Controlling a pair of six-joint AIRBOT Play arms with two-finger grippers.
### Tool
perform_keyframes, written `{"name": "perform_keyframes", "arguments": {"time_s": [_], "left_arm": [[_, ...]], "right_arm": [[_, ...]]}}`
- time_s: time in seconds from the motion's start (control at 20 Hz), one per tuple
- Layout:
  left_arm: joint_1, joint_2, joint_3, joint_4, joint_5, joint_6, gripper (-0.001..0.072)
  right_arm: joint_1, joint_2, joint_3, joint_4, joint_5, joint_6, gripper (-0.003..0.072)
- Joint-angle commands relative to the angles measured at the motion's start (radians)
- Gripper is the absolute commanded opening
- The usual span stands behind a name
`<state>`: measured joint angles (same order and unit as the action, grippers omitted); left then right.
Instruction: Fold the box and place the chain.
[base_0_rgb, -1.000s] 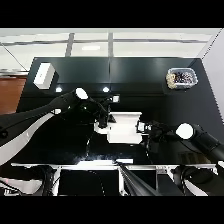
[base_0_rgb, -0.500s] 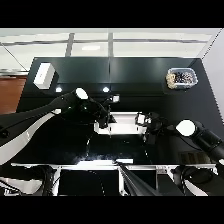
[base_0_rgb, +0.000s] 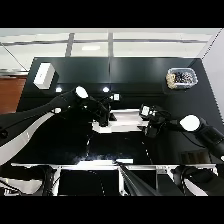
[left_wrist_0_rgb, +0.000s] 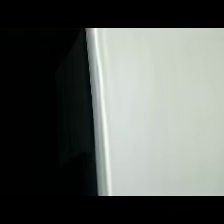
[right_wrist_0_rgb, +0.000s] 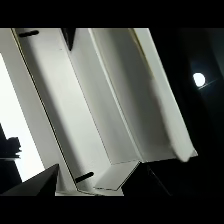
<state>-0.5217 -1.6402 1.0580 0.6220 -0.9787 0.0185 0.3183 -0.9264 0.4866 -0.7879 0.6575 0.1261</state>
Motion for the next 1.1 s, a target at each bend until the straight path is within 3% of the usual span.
{"name": "perform_keyframes", "arguments": {"time_s": [0.0,0.15,0.6,0.9,1.05], "left_arm": [[-0.001,0.001,0.005,0.003,0.006,0.001,0.0024],[-0.001,0.001,0.005,0.005,0.01,0.005,0.0023],[0.0,0.051,0.005,0.099,0.009,0.038,0.0023],[-0.039,0.05,0.004,0.163,0.016,0.057,0.0023],[-0.044,0.05,0.004,0.158,0.051,0.056,0.0024]], "right_arm": [[-0.036,-0.031,0.001,0.106,-0.004,-0.114,0.0635],[-0.038,-0.079,0.001,0.193,-0.005,-0.24,0.0636],[-0.073,-0.08,0.001,0.201,0.056,-0.248,0.0636],[-0.073,-0.08,0.001,0.324,0.058,-0.368,0.0635],[-0.073,-0.087,-0.001,0.323,0.131,-0.367,0.0636]]}}
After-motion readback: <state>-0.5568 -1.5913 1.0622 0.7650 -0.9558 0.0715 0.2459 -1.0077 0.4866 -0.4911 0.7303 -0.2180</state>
